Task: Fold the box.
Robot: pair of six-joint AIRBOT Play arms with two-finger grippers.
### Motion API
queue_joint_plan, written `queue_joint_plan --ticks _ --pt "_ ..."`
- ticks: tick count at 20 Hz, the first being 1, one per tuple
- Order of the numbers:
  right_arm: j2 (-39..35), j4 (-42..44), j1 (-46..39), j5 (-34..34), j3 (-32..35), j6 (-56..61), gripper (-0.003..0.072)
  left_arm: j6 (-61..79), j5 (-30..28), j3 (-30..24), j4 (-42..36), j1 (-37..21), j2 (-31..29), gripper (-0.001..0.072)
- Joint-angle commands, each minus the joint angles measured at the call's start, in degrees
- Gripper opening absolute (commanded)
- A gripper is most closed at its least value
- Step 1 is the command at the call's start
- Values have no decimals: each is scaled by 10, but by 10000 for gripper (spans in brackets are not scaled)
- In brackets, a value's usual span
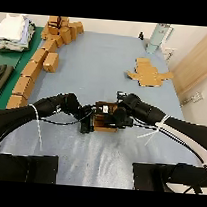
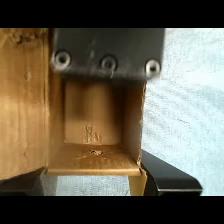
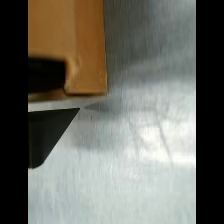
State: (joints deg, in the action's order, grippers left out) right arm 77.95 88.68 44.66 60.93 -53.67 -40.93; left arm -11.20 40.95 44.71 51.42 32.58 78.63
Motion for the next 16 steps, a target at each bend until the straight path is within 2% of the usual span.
queue_joint_plan --ticks 1,5,8,9,11,12,13,14,16 --pt "-6 0 0 18 -13 0 326 0 0 0 0 0 0 495" --pt "-6 -4 0 64 -28 5 325 0 0 0 0 0 0 495" --pt "-6 -4 0 65 -29 5 323 0 0 0 0 0 0 494" --pt "-6 -6 0 66 -29 5 286 0 0 0 0 0 0 495" --pt "-2 -13 0 66 -29 5 147 0 0 0 0 0 0 495" --pt "2 -14 0 66 -29 5 135 0 0 0 0 0 0 494" --pt "6 -13 0 65 -29 5 46 0 0 0 0 0 0 495" --pt "10 -13 0 64 -29 4 4 0 0 0 0 0 0 495" --pt "13 -11 0 61 -29 3 3 0 0 0 0 0 0 495"
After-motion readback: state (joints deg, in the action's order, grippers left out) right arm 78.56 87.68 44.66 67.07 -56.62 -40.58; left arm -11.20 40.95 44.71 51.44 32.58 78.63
